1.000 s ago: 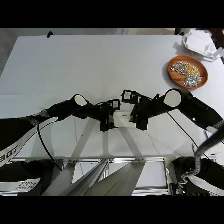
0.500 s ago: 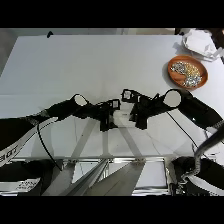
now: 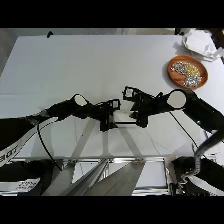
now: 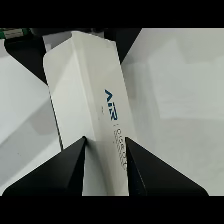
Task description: Fold the box and place the chain.
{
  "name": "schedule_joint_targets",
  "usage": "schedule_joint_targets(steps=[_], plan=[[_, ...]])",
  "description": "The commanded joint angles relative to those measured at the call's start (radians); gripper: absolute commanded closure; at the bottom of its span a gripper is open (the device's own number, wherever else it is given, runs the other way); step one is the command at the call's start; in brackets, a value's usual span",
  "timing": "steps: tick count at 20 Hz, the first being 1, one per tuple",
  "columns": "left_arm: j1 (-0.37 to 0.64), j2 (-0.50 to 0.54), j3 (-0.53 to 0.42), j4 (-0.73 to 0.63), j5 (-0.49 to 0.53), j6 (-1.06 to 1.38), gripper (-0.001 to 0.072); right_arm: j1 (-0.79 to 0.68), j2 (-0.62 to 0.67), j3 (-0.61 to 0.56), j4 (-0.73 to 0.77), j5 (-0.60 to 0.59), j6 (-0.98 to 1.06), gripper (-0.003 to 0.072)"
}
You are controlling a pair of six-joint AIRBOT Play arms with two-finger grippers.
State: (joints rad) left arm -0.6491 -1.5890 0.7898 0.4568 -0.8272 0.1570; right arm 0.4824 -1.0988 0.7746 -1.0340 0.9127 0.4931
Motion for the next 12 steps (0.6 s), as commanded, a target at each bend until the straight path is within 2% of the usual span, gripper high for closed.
schedule_joint_targets(steps=[1,12], plan=[[-0.001,0.001,0.000,0.000,0.000,0.000,0.0300,0.000,0.003,-0.001,-0.005,-0.012,0.000,0.0450],[-0.001,0.001,0.000,0.000,0.000,0.000,0.0300,0.000,0.003,-0.059,-0.005,-0.072,0.000,0.0452]])
